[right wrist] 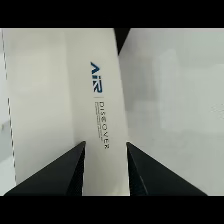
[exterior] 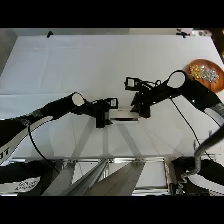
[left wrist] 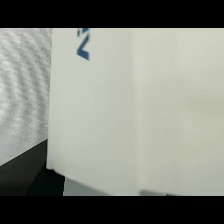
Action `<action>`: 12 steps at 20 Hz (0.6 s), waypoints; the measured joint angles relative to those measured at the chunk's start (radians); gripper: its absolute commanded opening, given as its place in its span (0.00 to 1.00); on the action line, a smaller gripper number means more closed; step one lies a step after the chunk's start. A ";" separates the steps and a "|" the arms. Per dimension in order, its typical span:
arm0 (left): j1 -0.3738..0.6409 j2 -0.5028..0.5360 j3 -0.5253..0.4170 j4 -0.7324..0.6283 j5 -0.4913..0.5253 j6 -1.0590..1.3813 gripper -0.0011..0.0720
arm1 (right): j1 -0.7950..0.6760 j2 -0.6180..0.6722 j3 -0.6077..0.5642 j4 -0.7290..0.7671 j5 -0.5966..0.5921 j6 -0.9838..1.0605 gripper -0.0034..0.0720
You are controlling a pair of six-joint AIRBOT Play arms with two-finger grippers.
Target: Fold the box and place the chain.
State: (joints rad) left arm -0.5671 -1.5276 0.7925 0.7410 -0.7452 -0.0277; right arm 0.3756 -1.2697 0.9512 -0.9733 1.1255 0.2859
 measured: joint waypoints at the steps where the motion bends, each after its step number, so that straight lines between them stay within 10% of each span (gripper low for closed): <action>1: 0.000 0.000 0.000 0.000 0.000 0.000 0.31 | 0.016 0.002 0.000 -0.035 0.006 0.011 0.44; 12: 0.000 0.000 0.000 0.000 0.000 0.000 0.31 | 0.167 0.062 -0.006 -0.227 0.016 0.172 0.44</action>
State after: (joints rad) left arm -0.5671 -1.5276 0.7925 0.7406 -0.7452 -0.0280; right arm 0.5430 -1.2076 0.9451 -1.1999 1.1419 0.4580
